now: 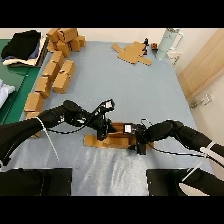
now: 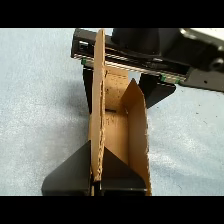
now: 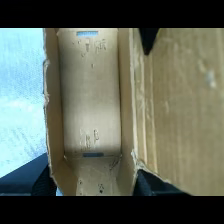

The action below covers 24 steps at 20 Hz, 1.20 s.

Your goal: Fold the box.

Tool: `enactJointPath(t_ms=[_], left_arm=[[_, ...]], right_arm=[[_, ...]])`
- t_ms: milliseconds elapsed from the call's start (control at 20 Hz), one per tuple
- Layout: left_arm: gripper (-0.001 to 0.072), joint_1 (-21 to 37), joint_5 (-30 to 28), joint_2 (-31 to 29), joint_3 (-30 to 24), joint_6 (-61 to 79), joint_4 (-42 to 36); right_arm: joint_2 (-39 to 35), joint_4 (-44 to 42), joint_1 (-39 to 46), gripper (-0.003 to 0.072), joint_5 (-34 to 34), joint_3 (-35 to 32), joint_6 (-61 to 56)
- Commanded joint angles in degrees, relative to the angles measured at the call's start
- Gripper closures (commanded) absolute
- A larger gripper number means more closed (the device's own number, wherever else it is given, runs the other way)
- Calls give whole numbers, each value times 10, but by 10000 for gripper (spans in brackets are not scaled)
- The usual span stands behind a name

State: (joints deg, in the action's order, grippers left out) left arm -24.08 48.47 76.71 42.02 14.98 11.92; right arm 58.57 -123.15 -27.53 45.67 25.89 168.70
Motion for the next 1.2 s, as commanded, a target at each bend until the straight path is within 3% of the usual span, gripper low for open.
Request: enactJointPath(t_ms=[0, 100, 200, 600, 700, 1150], left_arm=[[696, 0, 0, 0, 0, 0, 0], [696, 0, 0, 0, 0, 0, 0], [696, 0, 0, 0, 0, 0, 0], [696, 0, 0, 0, 0, 0, 0], [697, 0, 0, 0, 0, 0, 1], [696, 0, 0, 0, 0, 0, 1]], right_arm=[[0, 1, 3, 119, -1, 0, -5], [0, 1, 3, 122, -2, -3, -5], [0, -1, 3, 174, -2, -10, -5], [-7, -2, 3, 189, -6, -10, -4], [-10, -2, 3, 244, -6, -10, -4], [-10, -1, 3, 241, -13, -10, -4]])
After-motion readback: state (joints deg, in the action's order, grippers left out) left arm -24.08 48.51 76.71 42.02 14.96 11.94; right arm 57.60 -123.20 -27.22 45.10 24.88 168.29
